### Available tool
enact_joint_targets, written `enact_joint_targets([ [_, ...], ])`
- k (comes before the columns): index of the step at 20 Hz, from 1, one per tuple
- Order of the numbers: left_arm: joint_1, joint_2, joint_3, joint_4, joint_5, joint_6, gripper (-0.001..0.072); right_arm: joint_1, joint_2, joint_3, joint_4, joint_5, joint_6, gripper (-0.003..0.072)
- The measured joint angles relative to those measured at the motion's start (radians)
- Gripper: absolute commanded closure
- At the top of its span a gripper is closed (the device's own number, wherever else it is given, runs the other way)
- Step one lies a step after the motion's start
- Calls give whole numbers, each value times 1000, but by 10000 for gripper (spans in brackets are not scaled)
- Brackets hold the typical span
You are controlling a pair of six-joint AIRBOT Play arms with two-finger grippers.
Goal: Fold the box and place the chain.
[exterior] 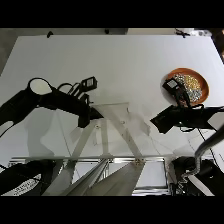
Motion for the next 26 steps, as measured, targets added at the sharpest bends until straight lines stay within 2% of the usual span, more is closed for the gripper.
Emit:
enact_joint_targets([
  [4, -41, -82, -46, -45, 83, 117, 711, 0, 4, 2, -14, -18, 21, 225],
  [11, -81, -183, -61, -150, 244, 301, 707, 0, 5, 2, -19, -43, 37, 226],
  [17, -84, -232, -63, -199, 299, 427, 708, 0, 5, 2, -20, -65, 38, 226],
  [26, -84, -249, -6, -147, 317, 465, 709, 0, 5, 2, -20, -77, 38, 226],
])
